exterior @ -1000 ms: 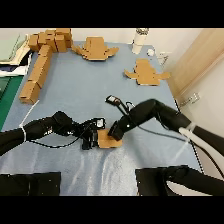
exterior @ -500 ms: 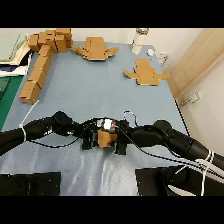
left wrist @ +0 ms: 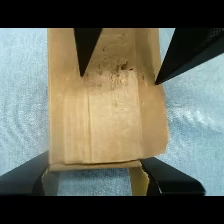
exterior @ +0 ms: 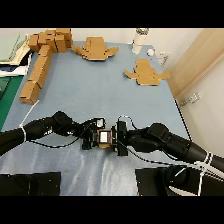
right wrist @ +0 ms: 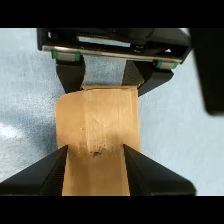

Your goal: Fold the box.

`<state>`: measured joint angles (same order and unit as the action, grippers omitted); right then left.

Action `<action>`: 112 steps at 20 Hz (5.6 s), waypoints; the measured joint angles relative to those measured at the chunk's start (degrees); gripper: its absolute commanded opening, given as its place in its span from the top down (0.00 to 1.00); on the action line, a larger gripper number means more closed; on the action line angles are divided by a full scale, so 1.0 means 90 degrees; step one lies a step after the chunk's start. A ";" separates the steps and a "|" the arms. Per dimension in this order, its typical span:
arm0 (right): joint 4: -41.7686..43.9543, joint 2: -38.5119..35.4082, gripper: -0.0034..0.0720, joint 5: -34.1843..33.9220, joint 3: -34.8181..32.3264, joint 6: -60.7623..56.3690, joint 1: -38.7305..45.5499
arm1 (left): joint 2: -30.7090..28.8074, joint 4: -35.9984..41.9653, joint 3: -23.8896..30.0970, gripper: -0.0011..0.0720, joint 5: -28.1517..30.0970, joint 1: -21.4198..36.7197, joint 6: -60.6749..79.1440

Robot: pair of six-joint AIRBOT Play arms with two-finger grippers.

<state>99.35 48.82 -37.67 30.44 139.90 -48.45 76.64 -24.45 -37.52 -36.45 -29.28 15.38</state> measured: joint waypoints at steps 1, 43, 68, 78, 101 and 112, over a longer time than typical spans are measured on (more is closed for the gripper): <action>-0.0136 0.0000 0.24 0.0034 -0.0002 -0.0007 -0.0102 | 0.0000 0.0002 0.0000 0.34 0.0000 0.0000 0.0002; -0.3378 -0.0622 0.70 0.0646 -0.0364 -0.2552 -0.1239 | 0.0000 0.0000 0.0000 0.34 -0.0005 0.0000 0.0005; -0.2815 -0.0391 0.76 0.0602 -0.0367 -0.2761 -0.1239 | 0.0000 -0.0002 0.0000 0.33 -0.0002 0.0000 0.0005; -0.2091 -0.0588 0.74 0.0522 -0.0355 -0.2849 -0.1246 | 0.0000 0.0000 0.0000 0.34 -0.0002 0.0000 0.0002; 0.5863 -0.0063 0.95 -0.0855 -0.0311 -0.2470 0.1763 | 0.0000 0.0002 0.0000 0.34 0.0000 0.0000 0.0002; 0.6441 0.0447 0.95 -0.1146 0.0063 -0.0986 0.1848 | 0.0000 0.0002 0.0000 0.34 0.0000 0.0000 0.0002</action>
<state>157.32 52.84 -47.99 31.00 131.02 -31.81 76.64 -24.43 -37.52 -36.45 -29.28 15.40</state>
